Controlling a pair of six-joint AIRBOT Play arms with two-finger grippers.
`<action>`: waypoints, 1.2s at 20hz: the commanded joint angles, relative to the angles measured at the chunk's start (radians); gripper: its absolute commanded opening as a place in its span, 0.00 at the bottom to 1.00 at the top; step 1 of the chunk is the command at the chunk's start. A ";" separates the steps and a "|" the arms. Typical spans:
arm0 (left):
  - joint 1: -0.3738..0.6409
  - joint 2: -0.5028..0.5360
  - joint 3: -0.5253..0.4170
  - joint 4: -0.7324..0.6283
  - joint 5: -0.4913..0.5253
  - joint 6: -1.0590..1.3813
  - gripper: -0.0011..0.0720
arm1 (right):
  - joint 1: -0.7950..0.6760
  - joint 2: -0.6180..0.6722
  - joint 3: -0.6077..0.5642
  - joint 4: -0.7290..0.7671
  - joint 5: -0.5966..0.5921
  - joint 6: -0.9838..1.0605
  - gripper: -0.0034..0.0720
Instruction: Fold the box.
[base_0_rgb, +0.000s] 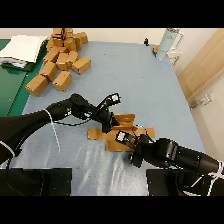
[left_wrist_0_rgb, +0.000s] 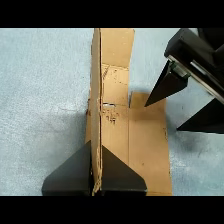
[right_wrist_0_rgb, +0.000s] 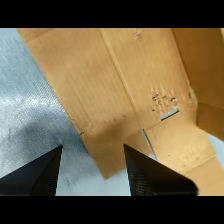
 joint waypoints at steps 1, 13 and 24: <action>0.000 -0.001 0.000 0.000 0.000 0.000 0.03 | 0.005 -0.014 0.005 -0.050 0.038 -0.006 0.84; -0.001 -0.001 0.000 0.000 0.000 0.000 0.03 | 0.005 0.016 0.040 -0.127 0.045 -0.006 0.84; -0.001 -0.001 0.000 0.000 0.000 0.000 0.03 | 0.004 0.019 0.082 -0.253 0.053 0.135 0.84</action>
